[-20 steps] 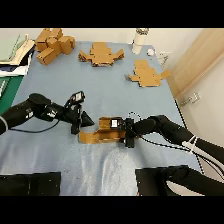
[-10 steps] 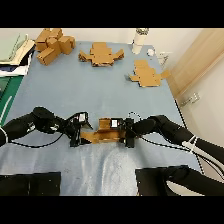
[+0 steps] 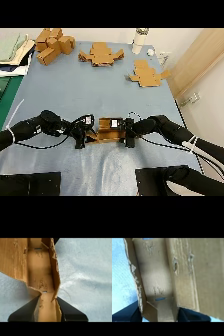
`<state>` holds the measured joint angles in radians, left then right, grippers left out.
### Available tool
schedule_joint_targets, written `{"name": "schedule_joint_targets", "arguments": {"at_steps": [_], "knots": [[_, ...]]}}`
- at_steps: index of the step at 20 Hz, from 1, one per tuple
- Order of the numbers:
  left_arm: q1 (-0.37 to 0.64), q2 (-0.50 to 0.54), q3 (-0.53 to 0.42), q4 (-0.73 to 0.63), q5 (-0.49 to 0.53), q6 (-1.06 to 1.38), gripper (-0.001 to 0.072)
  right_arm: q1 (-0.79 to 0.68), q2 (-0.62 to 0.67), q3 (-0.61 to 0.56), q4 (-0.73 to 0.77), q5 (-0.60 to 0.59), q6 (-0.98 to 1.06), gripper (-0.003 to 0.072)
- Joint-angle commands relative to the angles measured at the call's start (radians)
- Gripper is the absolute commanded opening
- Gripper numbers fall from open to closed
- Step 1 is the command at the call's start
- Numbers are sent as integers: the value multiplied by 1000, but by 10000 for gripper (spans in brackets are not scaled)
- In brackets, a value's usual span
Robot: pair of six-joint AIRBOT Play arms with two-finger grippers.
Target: Fold the box.
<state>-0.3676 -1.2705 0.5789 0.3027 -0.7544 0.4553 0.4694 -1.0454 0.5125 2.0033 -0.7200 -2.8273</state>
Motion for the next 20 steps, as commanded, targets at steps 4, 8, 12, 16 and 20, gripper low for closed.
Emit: {"name": "schedule_joint_targets", "arguments": {"at_steps": [4,8,12,16,20], "knots": [[-25,-6,0,-41,67,2,209,-1,0,-1,0,0,0,512],[-39,-7,0,-73,67,22,172,-1,0,-1,0,1,0,512],[-60,-12,0,-147,76,78,172,-1,0,-1,0,0,0,512],[-68,-13,0,-154,92,80,172,-1,0,-1,0,0,0,512],[-68,-13,0,-154,92,81,176,-1,0,-1,0,0,0,512]]}}
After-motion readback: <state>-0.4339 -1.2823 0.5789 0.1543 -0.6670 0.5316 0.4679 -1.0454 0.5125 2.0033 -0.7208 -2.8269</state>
